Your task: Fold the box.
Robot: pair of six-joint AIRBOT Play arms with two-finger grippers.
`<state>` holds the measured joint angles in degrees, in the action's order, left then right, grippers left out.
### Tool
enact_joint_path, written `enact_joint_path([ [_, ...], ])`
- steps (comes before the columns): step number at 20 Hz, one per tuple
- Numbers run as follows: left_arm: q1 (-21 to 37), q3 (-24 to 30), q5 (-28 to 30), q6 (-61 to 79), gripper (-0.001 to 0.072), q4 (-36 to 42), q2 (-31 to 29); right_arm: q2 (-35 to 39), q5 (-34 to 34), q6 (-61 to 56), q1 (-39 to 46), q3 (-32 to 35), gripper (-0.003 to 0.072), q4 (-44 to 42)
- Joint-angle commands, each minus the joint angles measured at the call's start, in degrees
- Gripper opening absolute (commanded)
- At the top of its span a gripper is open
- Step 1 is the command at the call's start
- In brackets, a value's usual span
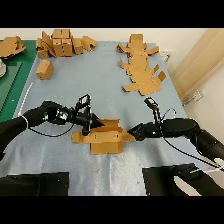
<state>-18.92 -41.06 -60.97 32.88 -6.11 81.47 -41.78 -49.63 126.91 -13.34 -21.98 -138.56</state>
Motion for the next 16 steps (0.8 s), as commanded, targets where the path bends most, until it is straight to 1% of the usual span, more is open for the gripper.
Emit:
enact_joint_path([
  [1, 0.0, -0.1, 1.0, 2.3, 0.0012, -1.0, 0.0, 0.0, 0.7, -0.1, -0.3, 0.0, 0.0002, 0.0],
  [3, -0.6, -0.1, 1.5, 2.5, 0.0012, -2.2, -0.3, 0.0, 0.8, -0.1, -0.3, 0.0, 0.0002, 0.0],
  [6, -4.0, 0.0, 7.7, 3.1, 0.0012, -6.2, -1.0, 0.0, 1.6, -0.1, -0.3, 0.0, 0.0002, 0.0],
  [7, -5.2, 0.0, 8.6, 3.7, 0.0012, -6.5, -1.0, 0.0, 1.7, -0.1, -0.3, 0.0, 0.0003, 0.0],
  [9, -6.1, -0.1, 8.3, 4.4, 0.0012, -5.9, -1.0, 0.0, 1.7, -0.1, -0.3, 0.0, 0.0002, 0.0],
  [14, -3.4, 0.1, 8.2, 4.2, 0.0012, -5.7, -3.8, 0.0, 1.8, -0.1, -0.3, 0.0, 0.0002, 0.1],
  [16, -1.6, 0.6, 8.2, 2.9, 0.0012, -4.8, -3.7, 0.0, 2.4, -0.1, -0.3, 0.0, 0.0002, 0.1],
])
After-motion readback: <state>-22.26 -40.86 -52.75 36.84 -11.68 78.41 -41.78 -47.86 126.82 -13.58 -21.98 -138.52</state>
